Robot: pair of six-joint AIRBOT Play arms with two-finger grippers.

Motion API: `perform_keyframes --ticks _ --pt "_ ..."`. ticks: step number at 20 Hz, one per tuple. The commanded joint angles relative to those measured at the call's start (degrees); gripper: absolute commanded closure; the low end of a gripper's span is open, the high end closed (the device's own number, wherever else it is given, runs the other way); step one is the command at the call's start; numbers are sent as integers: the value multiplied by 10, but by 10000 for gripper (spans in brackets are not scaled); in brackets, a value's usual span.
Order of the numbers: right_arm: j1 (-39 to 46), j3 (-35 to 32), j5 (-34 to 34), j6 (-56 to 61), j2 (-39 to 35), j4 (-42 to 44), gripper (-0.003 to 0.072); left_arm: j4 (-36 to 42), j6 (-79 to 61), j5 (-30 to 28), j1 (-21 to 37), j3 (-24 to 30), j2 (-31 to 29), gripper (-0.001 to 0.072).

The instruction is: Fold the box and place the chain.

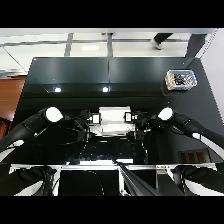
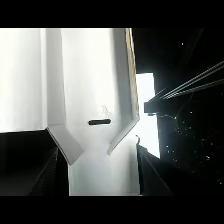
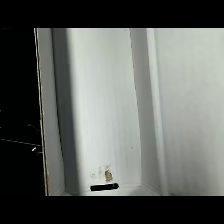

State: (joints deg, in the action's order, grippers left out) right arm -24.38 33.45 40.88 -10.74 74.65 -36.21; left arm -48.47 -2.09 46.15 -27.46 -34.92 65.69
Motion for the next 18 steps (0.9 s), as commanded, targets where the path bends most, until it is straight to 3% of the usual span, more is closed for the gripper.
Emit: perform_keyframes --ticks 1,4,6,12,18 --pt "0 0 0 0 0 0 608 1 15 -27 -18 -1 9 180" --pt "0 0 0 0 0 0 608 14 26 -35 -19 -1 9 439" --pt "0 0 0 0 0 0 608 17 26 -36 -19 -1 9 492" --pt "0 0 0 0 0 0 607 90 25 -59 -35 -1 14 492" --pt "0 0 0 0 0 0 608 155 25 -85 -52 -3 56 492"
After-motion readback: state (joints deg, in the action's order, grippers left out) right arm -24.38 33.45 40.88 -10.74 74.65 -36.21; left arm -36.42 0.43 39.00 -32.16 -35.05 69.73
